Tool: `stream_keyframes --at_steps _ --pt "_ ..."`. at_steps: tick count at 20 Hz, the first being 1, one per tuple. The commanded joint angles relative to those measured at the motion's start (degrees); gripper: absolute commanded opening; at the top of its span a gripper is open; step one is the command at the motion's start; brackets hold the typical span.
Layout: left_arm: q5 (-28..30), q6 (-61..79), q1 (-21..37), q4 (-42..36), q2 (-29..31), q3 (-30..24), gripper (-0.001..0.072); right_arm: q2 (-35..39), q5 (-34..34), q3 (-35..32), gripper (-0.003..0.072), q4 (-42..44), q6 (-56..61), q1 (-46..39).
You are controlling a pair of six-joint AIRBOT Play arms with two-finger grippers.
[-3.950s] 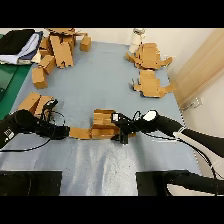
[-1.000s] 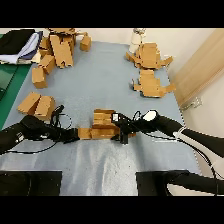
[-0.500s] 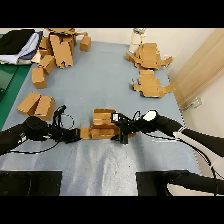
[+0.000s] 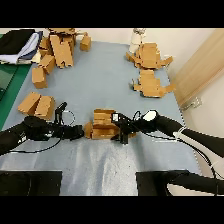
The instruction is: Fold the box.
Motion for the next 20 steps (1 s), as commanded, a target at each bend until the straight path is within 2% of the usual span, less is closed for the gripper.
stream_keyframes --at_steps 1,3,11,12,13,14,20 --pt "-1.55 1.09 -0.02 -5.95 0.00 0.04 0.0010 0.02 0.02 0.00 0.0500 0.00 0.02 0.00" --pt "-1.42 1.22 0.02 -8.37 0.00 0.04 0.0010 0.02 0.02 0.00 0.0501 0.00 0.02 0.00" --pt "-2.54 5.99 -0.02 -5.25 -0.02 0.04 0.0013 0.00 0.02 0.00 0.0500 0.00 0.02 0.00" --pt "-2.95 5.99 -0.02 -5.16 0.00 0.04 0.0132 0.02 0.02 0.00 0.0500 0.00 0.02 0.00" --pt "-3.08 5.35 -0.02 -5.46 0.00 0.04 0.0362 0.02 0.04 0.00 0.0501 0.00 0.02 0.00" --pt "-3.08 3.87 0.00 -5.49 0.00 0.04 0.0467 0.00 0.02 0.00 0.0500 0.00 0.02 0.00" --pt "-5.70 3.76 -0.02 -5.84 -0.02 0.04 0.0464 0.00 0.04 0.00 0.0500 0.00 0.02 0.00"
